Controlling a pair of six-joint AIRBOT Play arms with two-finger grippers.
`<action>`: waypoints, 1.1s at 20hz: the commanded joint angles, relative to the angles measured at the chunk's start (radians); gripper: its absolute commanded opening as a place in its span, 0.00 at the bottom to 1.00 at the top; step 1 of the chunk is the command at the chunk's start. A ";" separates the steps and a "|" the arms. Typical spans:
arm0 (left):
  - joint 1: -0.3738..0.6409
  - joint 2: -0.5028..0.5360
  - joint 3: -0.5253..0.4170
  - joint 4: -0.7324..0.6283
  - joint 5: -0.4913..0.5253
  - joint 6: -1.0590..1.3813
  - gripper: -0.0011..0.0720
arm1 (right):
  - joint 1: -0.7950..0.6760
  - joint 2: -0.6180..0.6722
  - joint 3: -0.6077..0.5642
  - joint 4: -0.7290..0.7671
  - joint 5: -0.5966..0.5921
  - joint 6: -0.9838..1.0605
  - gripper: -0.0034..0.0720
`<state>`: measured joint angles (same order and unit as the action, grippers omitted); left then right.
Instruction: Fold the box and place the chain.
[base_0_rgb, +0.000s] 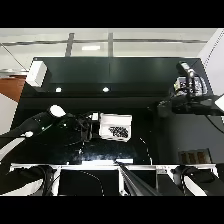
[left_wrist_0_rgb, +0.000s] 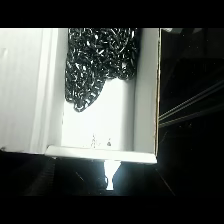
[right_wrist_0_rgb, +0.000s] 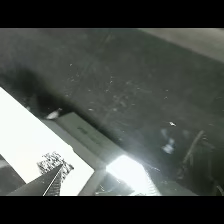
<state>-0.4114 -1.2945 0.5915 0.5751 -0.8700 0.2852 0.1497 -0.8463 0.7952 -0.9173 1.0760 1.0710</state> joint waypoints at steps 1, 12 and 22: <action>-0.001 -0.001 0.000 0.003 0.009 -0.004 0.62 | 0.099 -0.071 -0.015 0.028 -0.134 0.085 1.00; -0.001 -0.001 0.000 0.003 0.010 -0.004 0.62 | 0.296 -0.288 -0.014 0.122 -0.151 -0.232 0.98; -0.001 -0.001 0.000 0.003 0.009 -0.004 0.62 | 0.330 -0.216 -0.002 0.039 0.003 -0.347 0.98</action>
<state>-0.4118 -1.2945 0.5919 0.5785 -0.8600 0.2810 0.4561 -1.0794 0.8055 -0.8505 1.0550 0.7506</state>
